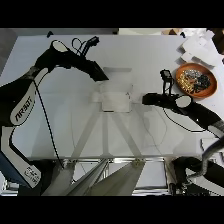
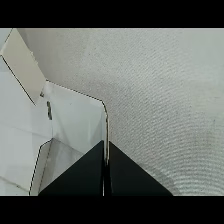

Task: Fold the box and place the chain.

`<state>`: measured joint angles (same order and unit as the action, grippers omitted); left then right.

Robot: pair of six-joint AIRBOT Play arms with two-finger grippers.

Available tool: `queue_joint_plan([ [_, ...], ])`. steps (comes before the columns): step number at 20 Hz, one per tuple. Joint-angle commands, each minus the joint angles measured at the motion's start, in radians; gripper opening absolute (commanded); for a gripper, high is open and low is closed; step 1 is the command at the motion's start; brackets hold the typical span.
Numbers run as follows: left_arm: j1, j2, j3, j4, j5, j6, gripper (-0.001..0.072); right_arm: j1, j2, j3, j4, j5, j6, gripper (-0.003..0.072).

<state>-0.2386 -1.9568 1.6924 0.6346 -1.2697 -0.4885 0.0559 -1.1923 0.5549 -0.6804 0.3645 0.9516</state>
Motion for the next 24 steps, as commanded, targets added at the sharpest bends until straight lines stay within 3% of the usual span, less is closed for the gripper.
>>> queue_joint_plan([
  [1, -0.021, -0.027, 0.002, -0.006, -0.005, 0.021, 0.0698, 0.001, 0.000, 0.000, 0.000, 0.000, 0.000, 0.0012],
  [6, -0.038, -0.043, 0.002, -0.006, -0.020, 0.048, 0.0695, 0.001, 0.000, 0.000, 0.000, 0.000, 0.000, 0.0012],
  [7, -0.040, -0.043, 0.002, -0.006, -0.029, 0.068, 0.0673, 0.001, 0.000, 0.000, 0.000, 0.000, 0.000, 0.0012],
  [8, -0.040, -0.044, 0.002, -0.006, -0.043, 0.090, 0.0589, 0.001, 0.000, 0.000, 0.000, 0.000, 0.000, 0.0012],
  [9, -0.040, -0.045, 0.002, -0.005, -0.056, 0.115, 0.0556, 0.001, 0.000, 0.000, 0.000, 0.000, 0.000, 0.0012],
  [12, -0.040, -0.050, 0.002, -0.005, -0.056, 0.130, 0.0547, 0.001, 0.000, 0.000, 0.000, 0.000, 0.000, 0.0012],
  [13, -0.040, -0.051, 0.002, -0.005, -0.056, 0.130, 0.0418, 0.001, 0.000, 0.000, 0.000, 0.000, 0.000, 0.0012],
  [14, -0.041, -0.053, 0.002, -0.005, -0.057, 0.131, 0.0233, 0.001, 0.000, 0.000, 0.000, 0.000, 0.000, 0.0012],
  [17, -0.044, -0.055, 0.002, -0.006, -0.082, 0.212, 0.0007, 0.001, 0.000, 0.000, 0.000, 0.000, 0.000, 0.0012],
  [24, -0.043, -0.053, 0.002, -0.006, -0.134, 0.261, 0.0010, 0.001, 0.000, 0.000, 0.000, 0.000, 0.000, 0.0012],
])
